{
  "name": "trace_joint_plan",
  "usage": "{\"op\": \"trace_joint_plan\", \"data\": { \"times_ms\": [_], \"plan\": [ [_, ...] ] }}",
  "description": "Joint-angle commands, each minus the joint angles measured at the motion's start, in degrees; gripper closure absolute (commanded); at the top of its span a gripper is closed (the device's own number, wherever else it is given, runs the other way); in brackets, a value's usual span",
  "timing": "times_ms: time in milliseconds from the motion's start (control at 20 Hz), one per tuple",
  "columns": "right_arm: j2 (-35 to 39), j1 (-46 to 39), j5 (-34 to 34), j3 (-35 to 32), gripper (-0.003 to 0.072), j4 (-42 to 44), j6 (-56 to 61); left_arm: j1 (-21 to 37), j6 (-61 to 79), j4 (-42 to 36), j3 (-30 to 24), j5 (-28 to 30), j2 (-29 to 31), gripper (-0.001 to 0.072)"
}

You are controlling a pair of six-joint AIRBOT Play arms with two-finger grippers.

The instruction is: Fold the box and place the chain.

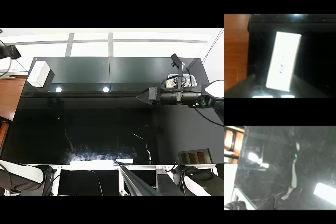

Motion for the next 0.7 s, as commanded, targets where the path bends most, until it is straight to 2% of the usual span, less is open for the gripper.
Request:
{"op": "trace_joint_plan", "data": {
  "times_ms": [0, 50, 150, 300, 350, 450, 550, 650],
  "plan": [
    [1.84, -0.28, 4.17, 5.55, 0.0664, -15.37, 0.92, -0.70, -3.72, -9.14, 2.93, -15.89, 5.03, 0.0691],
    [3.41, -0.72, 6.21, 7.63, 0.0664, -22.62, 4.81, -0.92, -3.52, -15.08, 2.78, -19.56, 6.08, 0.0684],
    [8.17, -2.89, 7.19, 9.27, 0.0664, -30.51, 10.32, -2.36, -5.29, -23.54, 1.27, -24.96, 8.17, 0.0687],
    [16.50, -8.76, 8.59, 9.22, 0.0664, -36.35, 10.56, -8.52, -6.84, -23.02, -4.74, -26.10, 14.01, 0.0687],
    [18.80, -10.78, 9.40, 9.09, 0.0664, -39.06, 10.54, -11.39, -6.45, -21.29, -8.57, -23.76, 17.16, 0.0687],
    [23.30, -14.36, 9.64, 7.26, 0.0664, -44.70, 10.36, -17.11, -6.47, -17.22, -19.74, -14.56, 25.55, 0.0687],
    [26.75, -16.41, 9.53, 3.32, 0.0664, -48.98, 10.43, -23.26, -6.78, -14.82, -35.04, -1.09, 36.61, 0.0687],
    [28.30, -16.87, 8.81, -1.75, 0.0664, -48.59, 11.37, -29.38, -6.95, -14.19, -51.58, 11.98, 48.15, 0.0687]
  ]
}}
